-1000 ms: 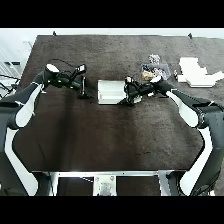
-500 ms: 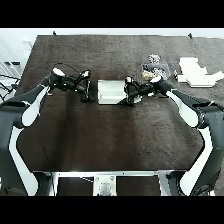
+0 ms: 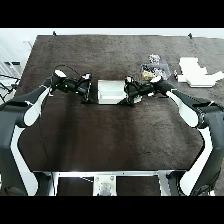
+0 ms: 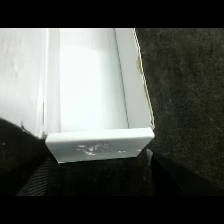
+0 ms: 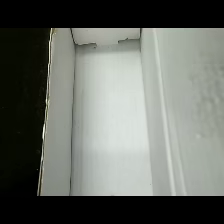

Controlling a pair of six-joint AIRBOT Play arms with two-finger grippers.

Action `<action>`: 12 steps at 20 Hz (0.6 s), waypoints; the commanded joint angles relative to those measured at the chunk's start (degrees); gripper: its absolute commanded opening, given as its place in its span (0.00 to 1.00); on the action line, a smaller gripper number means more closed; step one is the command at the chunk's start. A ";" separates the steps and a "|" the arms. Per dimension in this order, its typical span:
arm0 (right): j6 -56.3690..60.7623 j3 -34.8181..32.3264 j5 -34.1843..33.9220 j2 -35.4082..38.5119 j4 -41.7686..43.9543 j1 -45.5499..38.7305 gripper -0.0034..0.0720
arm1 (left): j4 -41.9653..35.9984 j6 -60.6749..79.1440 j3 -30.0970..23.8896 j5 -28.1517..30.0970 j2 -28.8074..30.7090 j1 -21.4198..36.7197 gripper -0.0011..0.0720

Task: Fold the box and place the chain.

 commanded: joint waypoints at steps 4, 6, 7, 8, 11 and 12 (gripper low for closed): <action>0.02 0.00 0.02 0.02 -0.02 0.02 0.82 | -2.38 1.57 0.00 -0.72 -0.68 -0.02 1.00; 0.02 0.00 0.02 0.02 -0.02 0.02 0.82 | -3.08 2.14 0.00 -0.85 -0.70 -0.04 1.00; 0.02 0.00 0.00 0.02 -0.02 0.02 0.82 | -3.30 2.14 0.00 -0.55 -0.76 -0.28 1.00; 0.02 0.00 0.00 0.02 -0.02 0.02 0.82 | -3.10 2.14 0.00 0.28 -0.87 -0.79 1.00; 0.02 0.00 0.00 0.02 -0.02 0.02 0.82 | -2.29 2.10 0.00 0.96 -1.18 -1.40 1.00; 0.02 0.00 0.00 0.02 -0.02 0.02 0.82 | -2.45 2.10 0.00 1.01 -1.16 -1.38 1.00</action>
